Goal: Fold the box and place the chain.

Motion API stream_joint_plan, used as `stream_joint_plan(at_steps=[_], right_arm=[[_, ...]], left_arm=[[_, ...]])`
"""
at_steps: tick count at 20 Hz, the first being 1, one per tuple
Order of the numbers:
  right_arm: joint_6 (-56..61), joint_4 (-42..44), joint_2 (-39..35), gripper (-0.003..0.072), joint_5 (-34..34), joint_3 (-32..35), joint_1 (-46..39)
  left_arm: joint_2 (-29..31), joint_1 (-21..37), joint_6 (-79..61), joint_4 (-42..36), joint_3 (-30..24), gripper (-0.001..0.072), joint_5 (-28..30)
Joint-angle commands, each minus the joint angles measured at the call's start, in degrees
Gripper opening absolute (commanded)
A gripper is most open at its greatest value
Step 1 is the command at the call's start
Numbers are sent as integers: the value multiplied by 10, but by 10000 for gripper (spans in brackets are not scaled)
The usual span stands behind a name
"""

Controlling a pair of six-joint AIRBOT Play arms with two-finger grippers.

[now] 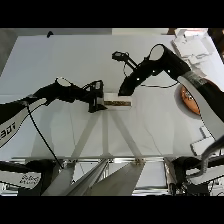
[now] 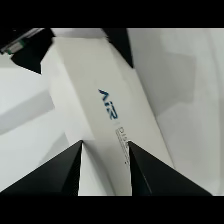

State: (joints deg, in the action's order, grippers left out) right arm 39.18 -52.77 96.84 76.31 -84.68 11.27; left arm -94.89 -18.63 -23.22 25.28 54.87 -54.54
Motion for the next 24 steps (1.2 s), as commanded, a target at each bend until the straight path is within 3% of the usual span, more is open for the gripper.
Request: stream_joint_plan(at_steps=[1, 9, 16, 24], right_arm=[[-46, 4, 3, 320, 34, -1, 12], [-54, -92, -35, 316, -66, 17, 44], [-67, -120, -118, 315, -216, 138, 76], [-64, -150, -120, 291, -265, 179, 94]], left_arm=[[0, 0, -1, 0, 0, 258, -1], [0, 0, -1, 0, 0, 258, -1], [0, 0, -1, 0, 0, 258, -1], [0, 0, -1, 0, 0, 258, -1]])
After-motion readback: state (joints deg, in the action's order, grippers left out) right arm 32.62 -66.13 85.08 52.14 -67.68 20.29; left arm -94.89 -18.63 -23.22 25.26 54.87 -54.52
